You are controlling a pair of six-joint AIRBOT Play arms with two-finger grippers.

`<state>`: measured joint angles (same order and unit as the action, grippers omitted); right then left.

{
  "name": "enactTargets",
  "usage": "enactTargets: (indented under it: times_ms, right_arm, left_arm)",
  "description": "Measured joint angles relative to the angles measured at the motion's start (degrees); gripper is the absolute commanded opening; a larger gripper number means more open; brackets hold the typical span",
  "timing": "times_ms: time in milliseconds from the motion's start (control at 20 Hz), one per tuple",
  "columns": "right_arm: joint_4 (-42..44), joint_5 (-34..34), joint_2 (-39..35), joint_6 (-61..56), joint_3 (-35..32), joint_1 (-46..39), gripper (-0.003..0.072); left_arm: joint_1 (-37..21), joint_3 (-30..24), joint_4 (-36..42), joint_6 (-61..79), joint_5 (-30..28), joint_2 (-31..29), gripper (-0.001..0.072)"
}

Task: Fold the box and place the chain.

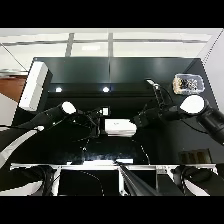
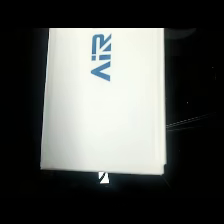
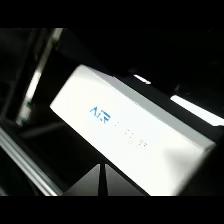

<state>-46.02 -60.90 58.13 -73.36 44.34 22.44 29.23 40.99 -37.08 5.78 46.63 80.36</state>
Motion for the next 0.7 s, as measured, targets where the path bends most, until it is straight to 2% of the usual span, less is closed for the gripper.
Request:
enactTargets:
  times_ms: [250, 450, 700]
  right_arm:
    - [7.06, 0.46, 6.99, -6.49, -0.22, -0.09, 0.0037]
    - [8.74, 0.04, 12.02, -7.23, -0.28, 1.05, 0.0038]
    - [9.35, 1.16, 14.6, -6.86, -0.28, 1.46, 0.0037]
  left_arm:
    - [0.0, 0.0, 0.0, 0.0, -0.15, 0.0, 0.0371]
    - [0.0, 0.0, 0.0, 0.02, -0.22, 0.07, 0.0371]
    - [0.0, 0.0, -0.07, 0.11, -0.39, 0.09, 0.0372]
